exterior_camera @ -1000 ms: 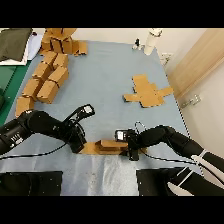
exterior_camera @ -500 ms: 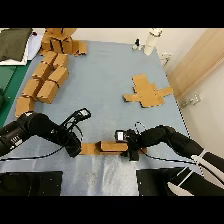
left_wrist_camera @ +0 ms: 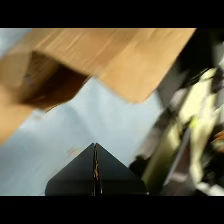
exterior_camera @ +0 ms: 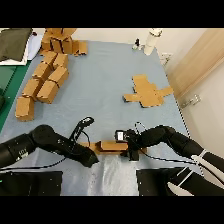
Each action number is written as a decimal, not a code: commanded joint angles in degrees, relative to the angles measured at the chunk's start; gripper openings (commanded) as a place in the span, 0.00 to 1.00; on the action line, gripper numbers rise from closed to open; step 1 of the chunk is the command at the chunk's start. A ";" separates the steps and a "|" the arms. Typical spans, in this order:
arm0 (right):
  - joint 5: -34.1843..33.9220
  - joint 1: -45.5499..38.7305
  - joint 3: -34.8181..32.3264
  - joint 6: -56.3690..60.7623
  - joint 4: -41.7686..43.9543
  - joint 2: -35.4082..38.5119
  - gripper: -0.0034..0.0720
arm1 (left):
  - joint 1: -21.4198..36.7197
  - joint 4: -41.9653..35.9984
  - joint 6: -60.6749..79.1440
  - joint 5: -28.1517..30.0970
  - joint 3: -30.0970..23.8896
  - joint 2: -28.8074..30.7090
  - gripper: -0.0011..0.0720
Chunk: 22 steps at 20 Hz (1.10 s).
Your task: Fold the box.
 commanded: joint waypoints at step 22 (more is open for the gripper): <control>0.00 0.02 0.02 0.02 0.00 0.07 0.79 | -4.48 -57.99 47.28 35.41 0.68 -15.56 0.03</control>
